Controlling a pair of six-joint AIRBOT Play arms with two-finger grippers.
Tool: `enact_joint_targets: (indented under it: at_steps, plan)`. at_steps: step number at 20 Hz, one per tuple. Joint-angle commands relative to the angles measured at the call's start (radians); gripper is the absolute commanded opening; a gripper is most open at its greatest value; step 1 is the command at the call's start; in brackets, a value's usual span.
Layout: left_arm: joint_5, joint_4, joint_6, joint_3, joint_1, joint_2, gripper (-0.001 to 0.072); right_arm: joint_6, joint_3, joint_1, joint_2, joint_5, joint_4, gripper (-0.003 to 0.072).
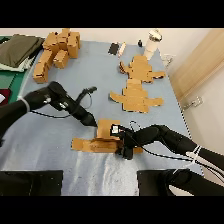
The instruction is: Fold the box.
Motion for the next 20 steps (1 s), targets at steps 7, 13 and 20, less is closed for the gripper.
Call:
enact_joint_targets:
  at_steps: [7,13,20]
  plan:
    - [0.134,0.077,0.417,-0.161,-0.049,0.294,0.0008,0.001,0.0,0.001,0.0,0.0,0.001,0.053]
    - [0.287,0.063,0.563,-0.295,-0.177,0.373,0.0013,0.001,0.0,0.001,0.0,0.0,0.001,0.053]
    - [0.41,0.024,0.786,-0.473,-0.078,0.373,0.0627,0.001,0.0,0.001,0.0,0.0,0.001,0.053]
